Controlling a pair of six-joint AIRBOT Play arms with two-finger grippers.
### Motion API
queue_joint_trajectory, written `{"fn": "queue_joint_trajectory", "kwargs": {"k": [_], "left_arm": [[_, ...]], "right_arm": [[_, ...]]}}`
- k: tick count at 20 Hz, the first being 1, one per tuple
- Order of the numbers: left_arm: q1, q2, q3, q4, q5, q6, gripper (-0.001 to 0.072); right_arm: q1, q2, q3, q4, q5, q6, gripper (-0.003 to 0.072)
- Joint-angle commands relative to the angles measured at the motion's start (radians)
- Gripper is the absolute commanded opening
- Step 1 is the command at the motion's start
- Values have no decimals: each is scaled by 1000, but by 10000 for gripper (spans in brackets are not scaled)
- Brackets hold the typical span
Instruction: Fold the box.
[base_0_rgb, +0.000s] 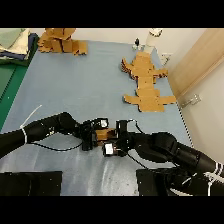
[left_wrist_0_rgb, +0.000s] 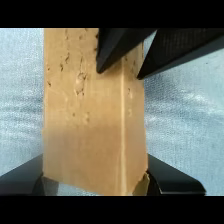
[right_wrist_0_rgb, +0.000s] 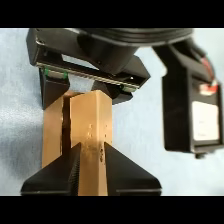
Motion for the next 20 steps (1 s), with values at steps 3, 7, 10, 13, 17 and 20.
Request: {"fn": "queue_joint_trajectory", "kwargs": {"k": [3,7,10,13,17,20], "left_arm": [[0,0,-1,-1,0,-2,505],[0,-1,-1,-1,0,-2,505],[0,-1,-1,-1,0,-2,505],[0,-1,-1,-1,0,-2,505],[0,-1,-1,-1,0,-2,505],[0,0,-1,-1,0,-2,505]], "right_arm": [[2,-4,-1,-10,-3,1,214],[2,-51,-1,-9,-2,1,202],[2,-63,-1,3,-3,1,202],[2,-63,-1,6,-10,1,202],[2,-62,-1,48,-46,2,203],[2,-58,0,62,-109,5,244]]}}
